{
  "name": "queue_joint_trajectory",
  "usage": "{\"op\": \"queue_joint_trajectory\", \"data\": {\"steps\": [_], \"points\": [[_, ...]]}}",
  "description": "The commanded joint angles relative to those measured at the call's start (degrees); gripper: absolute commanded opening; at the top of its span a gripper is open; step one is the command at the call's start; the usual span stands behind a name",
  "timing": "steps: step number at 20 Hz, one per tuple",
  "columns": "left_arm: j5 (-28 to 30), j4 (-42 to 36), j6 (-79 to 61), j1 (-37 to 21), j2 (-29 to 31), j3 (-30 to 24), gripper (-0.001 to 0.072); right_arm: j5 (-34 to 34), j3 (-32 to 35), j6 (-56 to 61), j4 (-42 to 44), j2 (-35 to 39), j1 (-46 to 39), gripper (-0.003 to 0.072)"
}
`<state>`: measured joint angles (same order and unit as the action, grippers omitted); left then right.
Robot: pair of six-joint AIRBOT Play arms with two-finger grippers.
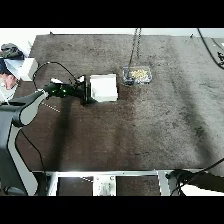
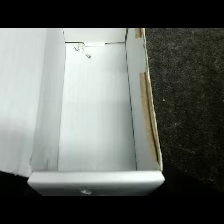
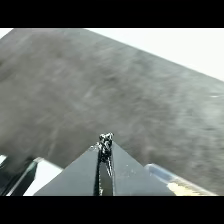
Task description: Fold the box and place the chain.
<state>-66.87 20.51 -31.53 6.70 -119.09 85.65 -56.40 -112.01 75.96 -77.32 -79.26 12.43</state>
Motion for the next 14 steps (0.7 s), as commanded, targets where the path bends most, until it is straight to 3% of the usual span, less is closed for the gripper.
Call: {"op": "queue_joint_trajectory", "data": {"steps": [1,4,11,12,13,14], "points": [[0.0,0.0,0.0,0.0,0.0,0.0,0.0232,-0.3,4.2,-1.0,0.0,0.3,5.6,-0.0008],[0.0,0.0,0.0,0.0,0.0,0.0,0.0233,4.3,12.8,-0.7,0.4,-0.3,9.2,-0.0008],[0.0,0.0,0.0,0.0,0.0,0.0,0.0233,25.0,30.4,1.0,2.0,-6.3,10.3,-0.0007],[0.0,0.0,0.0,0.0,0.0,0.0,0.0233,25.6,31.2,1.3,2.4,-7.9,10.3,0.0063],[0.0,0.0,0.0,0.0,0.0,0.0,0.0233,25.2,31.3,1.4,2.2,-9.6,10.2,0.0331],[0.0,0.0,0.0,0.0,0.0,0.0,0.0232,25.2,31.3,1.4,1.1,-10.6,10.2,0.0264]]}}
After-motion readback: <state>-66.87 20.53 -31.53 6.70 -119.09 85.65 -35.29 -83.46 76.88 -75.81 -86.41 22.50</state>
